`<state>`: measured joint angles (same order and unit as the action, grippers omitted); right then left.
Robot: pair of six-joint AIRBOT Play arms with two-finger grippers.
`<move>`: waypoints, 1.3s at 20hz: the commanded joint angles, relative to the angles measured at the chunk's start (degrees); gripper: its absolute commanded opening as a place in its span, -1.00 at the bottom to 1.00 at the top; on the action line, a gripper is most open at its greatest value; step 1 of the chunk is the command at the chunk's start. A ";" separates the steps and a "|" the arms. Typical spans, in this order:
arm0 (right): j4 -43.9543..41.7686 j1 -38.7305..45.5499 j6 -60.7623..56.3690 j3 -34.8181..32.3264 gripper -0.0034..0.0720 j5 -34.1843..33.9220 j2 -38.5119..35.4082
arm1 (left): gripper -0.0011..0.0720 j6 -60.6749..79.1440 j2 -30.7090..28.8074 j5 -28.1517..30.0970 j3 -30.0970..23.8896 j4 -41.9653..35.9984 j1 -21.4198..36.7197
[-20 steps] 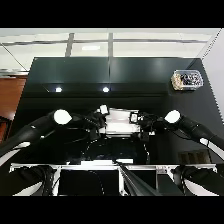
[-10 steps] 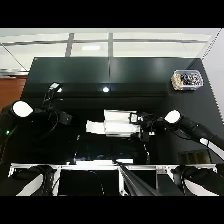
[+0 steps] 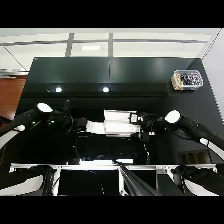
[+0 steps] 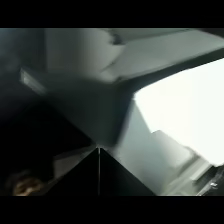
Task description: Fold the box and place the chain.
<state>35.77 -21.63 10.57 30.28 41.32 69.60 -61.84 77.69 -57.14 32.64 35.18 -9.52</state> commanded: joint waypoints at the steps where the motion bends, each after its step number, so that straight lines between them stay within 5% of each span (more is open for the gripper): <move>1: 0.02 -0.04 0.00 0.00 0.34 0.00 0.02 | -0.89 11.28 2.73 1.16 0.28 -10.49 -4.28; 4: 0.00 -0.04 0.00 0.00 0.34 0.00 0.02 | -0.74 12.85 2.60 -0.68 1.81 -10.12 -4.04; 7: 0.00 -0.04 0.00 0.00 0.34 0.09 0.02 | 0.71 14.32 2.47 -4.46 4.83 -9.92 -2.01; 8: 0.00 -0.04 0.00 0.00 0.34 0.07 0.02 | 0.96 14.32 2.47 -5.95 6.10 -8.96 -1.53; 15: 0.00 -0.04 0.00 0.00 0.34 0.02 0.02 | 0.89 13.40 2.49 -9.68 12.66 -6.14 -7.93; 19: 0.00 -0.04 0.02 0.00 0.34 0.00 0.02 | 0.71 9.70 2.49 -8.52 14.60 -4.66 -12.28; 26: 0.00 -0.04 0.02 0.00 0.34 0.00 0.02 | 0.71 -5.49 2.49 -2.47 17.07 7.98 -16.81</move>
<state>35.79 -21.63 10.61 30.28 41.30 69.60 -60.77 80.18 -62.74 48.77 38.00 -24.77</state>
